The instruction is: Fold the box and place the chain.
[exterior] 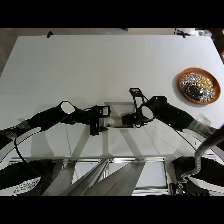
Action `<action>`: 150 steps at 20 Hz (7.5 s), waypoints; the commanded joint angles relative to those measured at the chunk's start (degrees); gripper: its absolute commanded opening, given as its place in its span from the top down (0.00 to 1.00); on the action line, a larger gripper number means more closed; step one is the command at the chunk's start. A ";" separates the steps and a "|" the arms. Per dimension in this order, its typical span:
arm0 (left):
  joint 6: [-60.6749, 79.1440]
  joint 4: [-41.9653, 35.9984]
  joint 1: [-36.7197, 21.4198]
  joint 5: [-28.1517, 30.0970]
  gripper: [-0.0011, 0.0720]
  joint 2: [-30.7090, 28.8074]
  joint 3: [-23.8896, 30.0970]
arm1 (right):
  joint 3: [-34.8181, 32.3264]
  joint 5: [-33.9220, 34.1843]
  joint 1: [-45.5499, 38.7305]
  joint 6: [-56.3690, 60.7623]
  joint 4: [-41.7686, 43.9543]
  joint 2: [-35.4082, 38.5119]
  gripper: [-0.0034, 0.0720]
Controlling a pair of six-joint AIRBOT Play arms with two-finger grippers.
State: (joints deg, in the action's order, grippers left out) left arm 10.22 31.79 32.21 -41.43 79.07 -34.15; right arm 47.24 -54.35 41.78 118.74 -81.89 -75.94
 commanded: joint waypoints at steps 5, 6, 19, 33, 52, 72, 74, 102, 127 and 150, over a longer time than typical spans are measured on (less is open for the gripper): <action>0.02 0.00 0.02 0.02 0.68 0.02 -0.02 | 3.85 -3.37 2.08 4.55 -2.19 -6.19 0.51; 0.02 0.00 0.02 0.04 0.68 0.02 -0.02 | 3.85 -3.63 2.08 4.55 -2.47 -6.21 0.57; 0.02 0.00 0.02 0.02 0.68 0.02 -0.02 | 3.82 -3.08 2.08 4.46 -2.45 -6.23 0.65; 0.02 0.00 0.02 0.02 0.68 0.02 -0.02 | 3.85 -3.67 1.40 4.42 -3.85 -5.18 0.51; 0.02 0.00 0.02 0.02 0.68 0.02 -0.02 | 3.85 -9.46 0.94 -0.79 -7.02 0.48 0.32; 0.02 0.00 0.02 0.04 0.68 0.02 -0.02 | 10.25 -0.83 -65.22 -32.52 -11.10 6.27 0.26; 0.02 0.00 0.02 0.02 0.68 0.02 -0.02 | 12.92 2.01 -67.21 -33.99 -11.08 0.33 0.26; 0.02 0.00 0.02 0.02 0.68 0.02 -0.02 | 18.58 -4.92 -62.62 -35.15 -9.51 -6.78 0.95; 0.02 0.00 0.02 0.02 0.68 0.02 -0.02 | 18.58 -20.76 -47.54 -48.46 14.51 41.86 0.95; 0.02 0.00 0.02 0.02 0.68 0.02 -0.02 | 18.58 -1.73 -13.07 -36.06 18.78 42.16 0.95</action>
State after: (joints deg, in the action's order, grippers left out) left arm 10.22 31.77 32.23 -41.41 79.13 -34.15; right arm 65.76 -60.62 26.20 81.12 -63.79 -33.58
